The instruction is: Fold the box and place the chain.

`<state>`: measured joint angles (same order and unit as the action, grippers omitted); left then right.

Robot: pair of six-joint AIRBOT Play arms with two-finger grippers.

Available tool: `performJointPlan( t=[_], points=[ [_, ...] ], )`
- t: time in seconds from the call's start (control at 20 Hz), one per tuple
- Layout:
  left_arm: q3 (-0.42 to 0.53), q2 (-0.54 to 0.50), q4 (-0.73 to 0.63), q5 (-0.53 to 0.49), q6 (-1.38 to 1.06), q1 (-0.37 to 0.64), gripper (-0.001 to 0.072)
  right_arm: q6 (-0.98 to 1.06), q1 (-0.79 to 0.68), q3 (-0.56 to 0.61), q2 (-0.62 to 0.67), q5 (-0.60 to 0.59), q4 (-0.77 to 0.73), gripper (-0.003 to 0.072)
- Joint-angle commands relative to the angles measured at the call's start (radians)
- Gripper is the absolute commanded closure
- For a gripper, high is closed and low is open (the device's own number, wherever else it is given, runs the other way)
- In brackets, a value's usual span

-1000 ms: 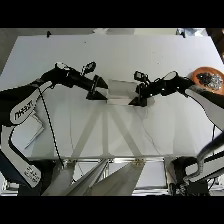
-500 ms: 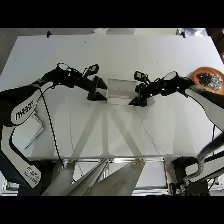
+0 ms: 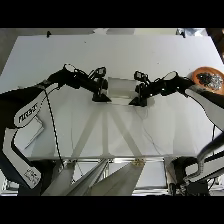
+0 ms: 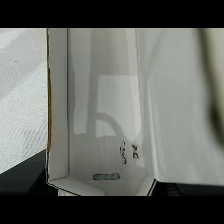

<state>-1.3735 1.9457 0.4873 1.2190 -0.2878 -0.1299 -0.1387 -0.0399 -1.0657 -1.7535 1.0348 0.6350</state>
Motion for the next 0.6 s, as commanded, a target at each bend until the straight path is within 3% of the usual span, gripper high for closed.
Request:
performJointPlan(
  t=[0.0,0.15,0.2,0.25,0.3,0.55],
  points=[
    [0.0,-0.003,0.048,-0.016,0.005,-0.027,0.0079,0.0,0.0,0.0,-0.001,0.0,0.0,0.0287],
    [0.0,-0.005,0.055,-0.045,0.031,-0.034,0.0081,0.0,0.0,0.0,-0.001,0.0,0.0,0.0287],
    [0.0,-0.005,0.055,-0.045,0.03,-0.034,0.0142,0.0,0.0,0.0,-0.001,0.0,0.0,0.0287],
    [0.0,-0.005,0.056,-0.044,0.03,-0.034,0.0271,0.0,0.0,0.0,-0.001,0.0,0.0,0.0287],
    [0.0,-0.005,0.056,-0.044,0.03,-0.034,0.0314,0.0,0.0,0.0,-0.001,0.0,0.0,0.0287],
    [0.0,-0.005,0.056,-0.041,0.03,-0.034,0.0314,0.0,0.0,0.0,-0.001,0.0,0.0,0.0287]
  ],
)
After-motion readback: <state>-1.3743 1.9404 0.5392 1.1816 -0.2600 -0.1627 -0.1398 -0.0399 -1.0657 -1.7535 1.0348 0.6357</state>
